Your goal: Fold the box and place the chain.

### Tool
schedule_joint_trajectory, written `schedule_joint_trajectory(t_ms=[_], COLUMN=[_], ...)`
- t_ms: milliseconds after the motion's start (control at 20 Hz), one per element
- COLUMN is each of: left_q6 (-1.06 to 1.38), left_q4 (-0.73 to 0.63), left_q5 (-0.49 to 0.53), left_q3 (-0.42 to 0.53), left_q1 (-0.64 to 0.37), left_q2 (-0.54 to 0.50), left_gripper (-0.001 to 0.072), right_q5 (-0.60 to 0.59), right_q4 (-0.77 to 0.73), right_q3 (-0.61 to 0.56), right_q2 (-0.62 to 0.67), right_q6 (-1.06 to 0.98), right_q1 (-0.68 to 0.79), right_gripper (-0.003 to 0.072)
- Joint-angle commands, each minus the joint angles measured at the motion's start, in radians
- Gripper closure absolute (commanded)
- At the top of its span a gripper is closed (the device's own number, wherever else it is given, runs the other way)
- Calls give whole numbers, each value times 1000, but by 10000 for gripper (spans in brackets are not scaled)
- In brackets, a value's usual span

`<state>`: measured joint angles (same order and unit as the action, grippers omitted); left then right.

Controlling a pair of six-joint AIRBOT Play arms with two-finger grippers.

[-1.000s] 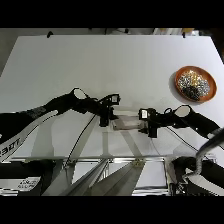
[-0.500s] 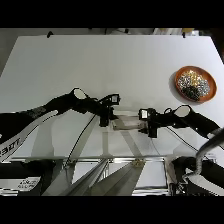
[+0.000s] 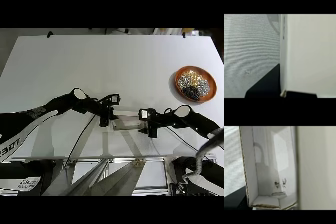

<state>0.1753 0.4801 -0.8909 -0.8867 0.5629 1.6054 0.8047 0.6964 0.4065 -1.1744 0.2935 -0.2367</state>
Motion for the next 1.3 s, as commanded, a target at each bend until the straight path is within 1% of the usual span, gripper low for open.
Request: schedule_joint_trajectory(t_ms=[0,50,150,200,250,300,350,400,450,500,800,850,1050,1150,1200,1250], left_q6=[-7,-23,-23,-23,-23,-23,-23,-23,-23,-23,-31,-59,-237,-288,-293,-293], left_q4=[0,0,6,9,12,17,24,37,46,62,110,134,285,307,306,307], left_q5=[-15,-42,-64,-86,-108,-124,-132,-131,-132,-132,-156,-156,-166,-182,-195,-207], left_q3=[0,0,0,0,0,0,0,0,0,0,-1,0,0,-1,0,-1], left_q1=[0,0,-1,-2,-3,-3,-2,-2,-2,-2,-2,-2,-2,-2,-2,-2], left_q2=[-1,-2,-9,-18,-31,-50,-68,-88,-104,-120,-166,-177,-241,-274,-288,-302], left_gripper=[702,702,700,685,575,413,310,244,213,199,210,220,220,227,265,352], right_q5=[0,0,0,0,0,0,0,0,0,0,0,0,0,0,0,0], right_q4=[0,0,0,0,0,0,0,0,0,0,0,0,0,0,0,0], right_q3=[0,-1,0,0,0,0,-1,0,0,0,-1,0,0,0,0,0], right_q2=[0,0,0,0,0,0,0,0,0,0,0,0,0,0,0,0], right_q6=[0,0,0,0,0,0,0,0,0,0,0,0,0,0,0,0], right_q1=[0,0,0,0,0,0,0,0,0,0,0,0,0,0,0,0], right_gripper=[268,268,268,268,268,268,268,268,268,268,268,268,268,268,268,268])
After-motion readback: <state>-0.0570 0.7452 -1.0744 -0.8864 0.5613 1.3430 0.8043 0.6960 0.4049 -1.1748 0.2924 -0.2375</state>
